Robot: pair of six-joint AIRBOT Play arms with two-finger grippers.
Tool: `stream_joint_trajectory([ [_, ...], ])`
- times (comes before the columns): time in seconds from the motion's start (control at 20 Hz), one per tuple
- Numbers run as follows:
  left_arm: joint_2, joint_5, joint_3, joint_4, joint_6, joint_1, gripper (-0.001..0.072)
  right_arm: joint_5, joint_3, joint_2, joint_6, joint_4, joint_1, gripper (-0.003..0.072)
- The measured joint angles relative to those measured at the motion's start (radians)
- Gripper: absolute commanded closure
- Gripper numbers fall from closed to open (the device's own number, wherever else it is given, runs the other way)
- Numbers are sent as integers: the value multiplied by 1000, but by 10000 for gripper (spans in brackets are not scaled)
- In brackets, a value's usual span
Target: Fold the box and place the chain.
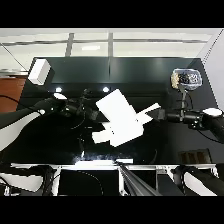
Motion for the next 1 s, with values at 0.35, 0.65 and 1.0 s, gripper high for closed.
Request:
stream_joint_trajectory([
  [0.35,-8,-80,0,1,7,-2,4,-79,0,0,47,-35,95,644],
  [0.65,-10,-121,0,64,21,-30,41,-110,0,0,56,-38,112,644],
  [1.0,-11,-43,0,61,23,-72,229,-117,0,0,60,-40,115,644],
])
